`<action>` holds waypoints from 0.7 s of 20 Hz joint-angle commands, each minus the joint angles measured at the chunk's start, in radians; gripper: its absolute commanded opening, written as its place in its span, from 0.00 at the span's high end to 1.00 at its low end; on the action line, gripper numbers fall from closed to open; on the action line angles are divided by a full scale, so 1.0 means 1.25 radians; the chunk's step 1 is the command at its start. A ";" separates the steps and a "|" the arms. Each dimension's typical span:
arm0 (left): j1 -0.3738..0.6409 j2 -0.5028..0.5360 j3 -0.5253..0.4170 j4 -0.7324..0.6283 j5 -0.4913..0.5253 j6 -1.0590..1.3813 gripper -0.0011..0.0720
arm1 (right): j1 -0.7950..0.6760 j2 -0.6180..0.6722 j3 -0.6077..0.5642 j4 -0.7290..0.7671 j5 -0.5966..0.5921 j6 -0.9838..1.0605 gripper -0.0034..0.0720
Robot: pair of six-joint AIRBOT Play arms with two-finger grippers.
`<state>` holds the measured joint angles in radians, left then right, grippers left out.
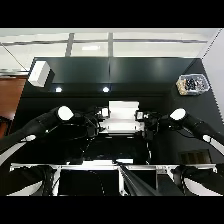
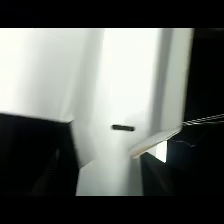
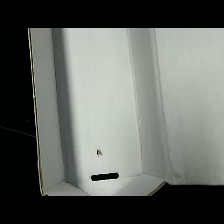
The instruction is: Fold the box and place the chain.
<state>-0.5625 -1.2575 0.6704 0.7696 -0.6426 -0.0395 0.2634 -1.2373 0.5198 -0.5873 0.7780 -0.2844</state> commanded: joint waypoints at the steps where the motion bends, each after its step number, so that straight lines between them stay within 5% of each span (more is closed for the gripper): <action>1: -0.015 -0.018 0.013 -0.038 -0.059 0.004 0.39 | 0.000 -0.001 -0.001 0.000 0.000 0.000 0.63; 6: -0.013 -0.023 0.012 -0.130 -0.036 0.004 0.68 | 0.000 -0.001 -0.001 0.000 0.000 0.001 0.63; 10: -0.014 -0.071 0.012 -0.261 -0.055 0.000 0.68 | 0.000 -0.001 -0.001 0.000 0.000 0.003 0.63; 14: -0.013 -0.098 0.012 -0.272 -0.052 0.008 0.68 | 0.000 -0.001 -0.001 0.000 0.000 0.003 0.63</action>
<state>-0.5797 -1.3575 0.6846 0.4713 -0.7006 -0.0341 0.2634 -1.2373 0.5198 -0.5877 0.7780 -0.2825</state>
